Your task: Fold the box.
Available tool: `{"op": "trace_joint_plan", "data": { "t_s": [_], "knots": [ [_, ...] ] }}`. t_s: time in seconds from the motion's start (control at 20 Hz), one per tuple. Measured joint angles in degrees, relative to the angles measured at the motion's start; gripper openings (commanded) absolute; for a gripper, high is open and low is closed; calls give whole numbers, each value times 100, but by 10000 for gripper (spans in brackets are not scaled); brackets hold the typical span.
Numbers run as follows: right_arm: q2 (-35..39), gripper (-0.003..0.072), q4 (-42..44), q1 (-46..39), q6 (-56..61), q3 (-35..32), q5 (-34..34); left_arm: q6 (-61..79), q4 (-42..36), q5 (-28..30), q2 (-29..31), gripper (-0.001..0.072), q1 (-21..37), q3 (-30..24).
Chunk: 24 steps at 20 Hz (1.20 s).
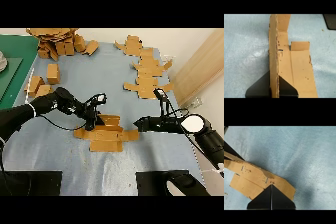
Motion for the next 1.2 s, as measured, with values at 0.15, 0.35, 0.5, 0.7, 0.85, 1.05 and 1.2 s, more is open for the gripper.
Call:
{"op": "trace_joint_plan", "data": {
  "t_s": [0.15, 0.35, 0.5, 0.7, 0.85, 1.05, 1.2],
  "knots": [
    [0, 6, 0, 0, 0, 0, -2, 44, -15, -37, -48, 16, 11, 4],
    [2, 5, 92, 44, 0, 0, -9, 50, -4, -57, -74, 16, 11, 4],
    [42, 5, 28, 461, -28, 0, -13, 48, 2, -79, -81, 16, 11, 4],
    [136, 5, -501, 1722, 31, -133, -55, 48, 7, -96, -81, 16, 11, 4],
    [179, 5, -1054, 3112, 494, -579, -284, 48, 7, -105, -81, 16, 11, 4],
    [127, 463, -2640, 4767, 1589, -1023, -785, 46, 9, -109, -81, 16, 11, 4],
    [15, 464, -3895, 5257, 2055, -1134, -1165, 46, 7, -109, -81, 16, 11, 4]
  ]
}}
